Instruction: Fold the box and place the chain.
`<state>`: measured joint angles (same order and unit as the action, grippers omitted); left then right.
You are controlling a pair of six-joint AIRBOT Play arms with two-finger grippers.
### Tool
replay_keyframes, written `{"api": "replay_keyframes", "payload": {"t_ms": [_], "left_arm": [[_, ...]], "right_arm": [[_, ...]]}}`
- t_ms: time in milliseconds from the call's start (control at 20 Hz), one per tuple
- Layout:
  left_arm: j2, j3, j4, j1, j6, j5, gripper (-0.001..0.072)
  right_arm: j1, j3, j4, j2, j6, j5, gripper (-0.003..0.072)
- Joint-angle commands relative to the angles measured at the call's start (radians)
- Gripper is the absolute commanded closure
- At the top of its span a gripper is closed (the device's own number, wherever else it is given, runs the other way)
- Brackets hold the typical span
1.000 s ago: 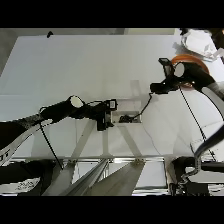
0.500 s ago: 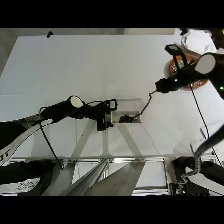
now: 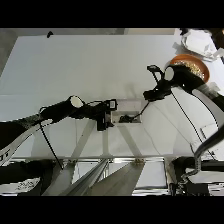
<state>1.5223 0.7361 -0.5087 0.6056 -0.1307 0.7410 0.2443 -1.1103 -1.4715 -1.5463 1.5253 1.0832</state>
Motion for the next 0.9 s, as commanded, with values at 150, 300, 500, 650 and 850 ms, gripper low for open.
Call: {"api": "replay_keyframes", "payload": {"t_ms": [150, 300, 500, 650, 850], "left_arm": [[-0.001, 0.000, 0.000, 0.000, 0.000, 0.000, 0.0377], [-0.001, 0.000, 0.000, 0.001, 0.000, 0.000, 0.0377], [-0.001, 0.000, 0.000, 0.000, 0.000, 0.000, 0.0377], [-0.001, 0.000, 0.000, 0.000, 0.000, 0.000, 0.0377], [-0.001, 0.000, 0.000, 0.000, 0.000, 0.000, 0.0377]], "right_arm": [[0.009, -0.009, -0.085, -0.030, 0.050, -0.060, 0.0457], [0.010, -0.009, -0.050, -0.031, 0.049, -0.106, 0.0457], [0.010, -0.008, -0.008, -0.051, 0.049, -0.110, 0.0466], [0.010, -0.008, -0.010, -0.074, 0.049, -0.060, 0.0530], [0.010, -0.009, -0.009, -0.073, 0.041, -0.037, 0.0668]]}}
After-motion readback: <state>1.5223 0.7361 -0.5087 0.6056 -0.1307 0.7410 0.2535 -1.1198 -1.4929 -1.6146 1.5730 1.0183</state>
